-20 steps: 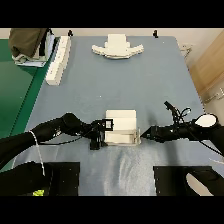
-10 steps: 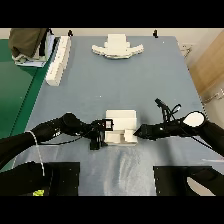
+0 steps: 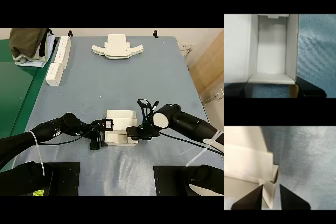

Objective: Fold the box.

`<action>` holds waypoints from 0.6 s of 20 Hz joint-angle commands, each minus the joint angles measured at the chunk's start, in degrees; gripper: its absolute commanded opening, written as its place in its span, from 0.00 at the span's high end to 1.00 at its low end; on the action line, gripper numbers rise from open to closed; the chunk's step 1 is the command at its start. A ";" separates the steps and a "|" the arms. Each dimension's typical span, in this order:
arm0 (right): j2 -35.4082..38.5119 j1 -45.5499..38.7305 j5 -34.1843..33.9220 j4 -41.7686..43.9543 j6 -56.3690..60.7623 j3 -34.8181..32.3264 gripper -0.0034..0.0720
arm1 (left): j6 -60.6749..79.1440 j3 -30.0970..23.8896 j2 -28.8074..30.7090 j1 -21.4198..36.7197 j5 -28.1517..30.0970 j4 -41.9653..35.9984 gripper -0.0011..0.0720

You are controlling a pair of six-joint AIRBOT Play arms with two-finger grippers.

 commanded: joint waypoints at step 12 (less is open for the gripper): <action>-8.04 6.60 4.00 -11.82 15.54 5.38 0.56 | 0.00 0.04 0.00 -0.02 0.02 0.00 0.43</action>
